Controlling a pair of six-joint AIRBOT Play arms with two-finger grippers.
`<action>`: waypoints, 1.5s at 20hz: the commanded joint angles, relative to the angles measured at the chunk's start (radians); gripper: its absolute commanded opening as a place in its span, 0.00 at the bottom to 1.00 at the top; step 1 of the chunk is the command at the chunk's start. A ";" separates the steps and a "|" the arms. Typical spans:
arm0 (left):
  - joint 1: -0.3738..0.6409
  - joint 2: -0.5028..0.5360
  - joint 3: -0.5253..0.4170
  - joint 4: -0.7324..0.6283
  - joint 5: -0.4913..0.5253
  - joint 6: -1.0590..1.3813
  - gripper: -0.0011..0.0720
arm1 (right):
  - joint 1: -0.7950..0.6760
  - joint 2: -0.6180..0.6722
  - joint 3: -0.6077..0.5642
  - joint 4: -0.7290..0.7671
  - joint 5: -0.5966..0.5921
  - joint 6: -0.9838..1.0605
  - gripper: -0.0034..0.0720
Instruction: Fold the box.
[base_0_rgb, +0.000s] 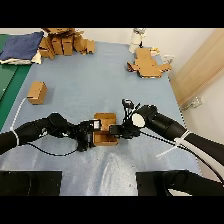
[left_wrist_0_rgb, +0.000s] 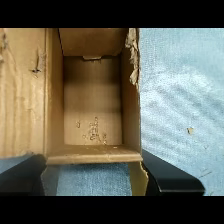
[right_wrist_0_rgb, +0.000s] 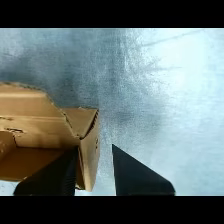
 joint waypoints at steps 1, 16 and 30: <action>0.000 0.000 0.000 0.000 0.000 0.000 0.43 | 0.008 -0.009 0.014 0.020 0.019 0.038 0.51; 0.000 0.000 0.000 0.000 0.000 0.000 0.43 | 0.016 -0.030 0.041 -0.003 0.053 0.072 0.52; 0.000 0.000 0.000 0.000 0.001 0.001 0.43 | 0.113 -0.216 0.141 -0.154 0.124 0.259 0.52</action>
